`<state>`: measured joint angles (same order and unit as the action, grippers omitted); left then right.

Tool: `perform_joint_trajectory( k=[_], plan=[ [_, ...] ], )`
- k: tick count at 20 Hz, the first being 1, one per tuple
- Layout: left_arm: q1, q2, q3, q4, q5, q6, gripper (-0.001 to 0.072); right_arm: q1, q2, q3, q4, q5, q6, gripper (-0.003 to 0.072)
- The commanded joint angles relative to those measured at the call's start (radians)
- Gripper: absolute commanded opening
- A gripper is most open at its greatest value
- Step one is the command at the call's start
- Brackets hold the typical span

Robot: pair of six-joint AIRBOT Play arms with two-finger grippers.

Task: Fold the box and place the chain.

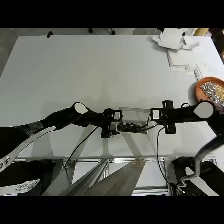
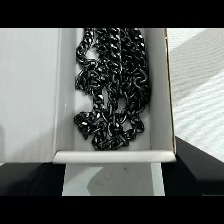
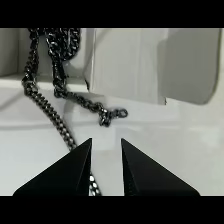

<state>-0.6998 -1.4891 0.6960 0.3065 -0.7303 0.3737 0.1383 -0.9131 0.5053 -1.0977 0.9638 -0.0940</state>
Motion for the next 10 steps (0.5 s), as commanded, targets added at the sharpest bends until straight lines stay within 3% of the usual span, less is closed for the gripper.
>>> perform_joint_trajectory(
  k=[1, 5, 10],
  plan=[
    [0.000, 0.001, 0.000, 0.000, 0.000, 0.000, 0.0342, -0.010, -0.112, -0.031, 0.083, -0.087, -0.046, 0.0239],
    [0.000, 0.001, 0.000, 0.000, 0.000, 0.000, 0.0342, -0.010, -0.203, -0.031, 0.086, -0.099, -0.046, 0.0238],
    [0.000, 0.001, 0.000, 0.000, 0.000, 0.000, 0.0342, -0.011, -0.216, -0.031, 0.092, -0.149, -0.047, 0.0238]
  ],
)
